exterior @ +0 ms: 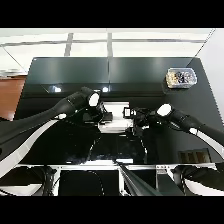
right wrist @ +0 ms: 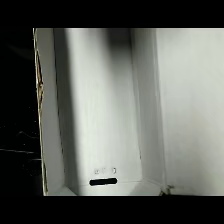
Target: Fold the box and place the chain.
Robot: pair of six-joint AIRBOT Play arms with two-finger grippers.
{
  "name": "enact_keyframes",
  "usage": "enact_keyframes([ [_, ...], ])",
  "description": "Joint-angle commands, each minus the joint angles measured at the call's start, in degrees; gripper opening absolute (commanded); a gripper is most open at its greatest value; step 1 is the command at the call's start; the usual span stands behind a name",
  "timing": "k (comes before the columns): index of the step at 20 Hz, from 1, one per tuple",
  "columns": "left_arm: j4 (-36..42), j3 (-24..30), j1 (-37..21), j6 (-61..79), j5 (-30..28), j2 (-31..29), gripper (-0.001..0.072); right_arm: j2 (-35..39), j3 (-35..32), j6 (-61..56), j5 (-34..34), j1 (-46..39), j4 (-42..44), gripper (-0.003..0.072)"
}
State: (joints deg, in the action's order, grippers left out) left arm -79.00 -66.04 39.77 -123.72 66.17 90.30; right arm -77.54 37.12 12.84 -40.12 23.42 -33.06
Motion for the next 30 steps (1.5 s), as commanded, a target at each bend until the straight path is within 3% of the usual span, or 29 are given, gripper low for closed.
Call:
enact_keyframes([
  [1, -1.5, -0.4, 0.7, -3.0, -0.2, 0.3, 0.0232, 0.0, 0.0, 0.0, 0.0, 0.0, 0.0, 0.0135],
  [3, -1.6, -0.4, 0.7, -2.9, 0.0, 0.3, 0.0221, 0.0, 0.0, 0.0, 0.0, 0.0, 0.0, 0.0135],
  [5, -1.5, -0.4, 0.7, -2.9, 0.0, 0.3, 0.0027, 0.0, 0.0, 0.0, 0.0, 0.0, 0.0, 0.0135],
  [9, -1.7, -0.4, 1.3, -2.9, 0.1, 0.3, 0.0024, 0.0, 0.0, 0.0, 0.0, 0.0, 0.0, 0.0135],
  [10, -1.6, -0.4, 1.3, -2.6, 0.1, 0.3, 0.0070, 0.0, 0.0, 0.0, 0.0, 0.0, 0.0, 0.0135],
  [11, -1.6, -0.4, 1.3, -2.6, 0.1, 0.3, 0.0271, 0.0, 0.0, 0.0, 0.0, 0.0, 0.0, 0.0135],
  [12, -1.6, -0.4, 1.3, -2.6, 0.4, 0.3, 0.0363, 0.0, 0.0, 0.0, 0.0, 0.0, 0.0, 0.0135],
  [16, -2.6, -0.4, 1.4, -2.7, 1.2, 0.3, 0.0358, 0.0, 0.0, 0.0, 0.0, 0.0, 0.0, 0.0135],
  [20, -3.5, -0.4, 1.9, -3.0, 1.0, 0.3, 0.0255, 0.0, 0.0, 0.0, 0.0, 0.0, 0.0, 0.0135],
  [21, -3.5, -0.4, 2.2, -3.0, 0.7, 0.3, 0.0106, 0.0, 0.0, 0.0, 0.0, 0.0, 0.0, 0.0135],
  [22, -3.5, -0.4, 2.4, -3.0, 0.5, 0.3, 0.0024, 0.0, 0.0, 0.0, 0.0, 0.0, 0.0, 0.0135],
  [28, -3.2, -0.4, 2.3, -3.0, 0.5, 0.3, 0.0023, 0.0, 0.0, -0.3, 0.3, 0.0, 0.0, 0.0137],
  [29, -3.2, -0.4, 2.3, -2.9, 0.5, 0.3, 0.0023, 0.0, 0.0, -1.2, 1.0, 0.0, 0.0, 0.0181],
  [30, -3.2, -0.4, 2.3, -2.9, 0.5, 0.3, 0.0023, 0.0, 0.0, -3.1, 2.0, 0.0, 0.0, 0.0525],
])
